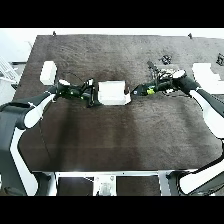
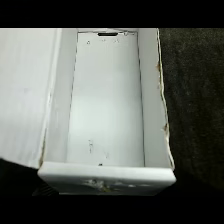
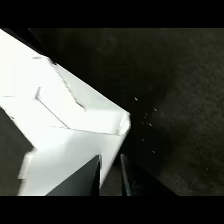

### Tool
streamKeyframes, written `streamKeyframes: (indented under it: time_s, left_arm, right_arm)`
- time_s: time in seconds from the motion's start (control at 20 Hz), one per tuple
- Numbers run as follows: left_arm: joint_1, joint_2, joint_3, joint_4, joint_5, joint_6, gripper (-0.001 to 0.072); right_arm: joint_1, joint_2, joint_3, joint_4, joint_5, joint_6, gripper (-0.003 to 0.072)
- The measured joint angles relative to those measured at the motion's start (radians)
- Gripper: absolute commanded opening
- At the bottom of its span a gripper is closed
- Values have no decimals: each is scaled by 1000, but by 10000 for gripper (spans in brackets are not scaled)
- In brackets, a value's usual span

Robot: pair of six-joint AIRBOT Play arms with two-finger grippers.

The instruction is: Fold the box and place the chain.

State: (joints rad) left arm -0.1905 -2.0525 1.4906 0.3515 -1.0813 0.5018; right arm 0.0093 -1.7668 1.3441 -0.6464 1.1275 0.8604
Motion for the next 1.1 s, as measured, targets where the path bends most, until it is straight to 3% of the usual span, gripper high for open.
streamKeyframes:
  time_s: [0.15,0.45,0.55,1.1]
  left_arm:
    - [0,0,0,0,0,0,308]
    - [0,0,0,0,0,0,307]
    - [0,0,0,0,0,0,307]
    - [0,0,0,0,0,0,307]
  right_arm:
    - [6,-17,-1,8,-1,0,338]
    - [26,-26,-1,66,6,-6,360]
    - [37,-28,-1,76,10,-7,453]
    - [78,-29,-1,105,10,-3,453]
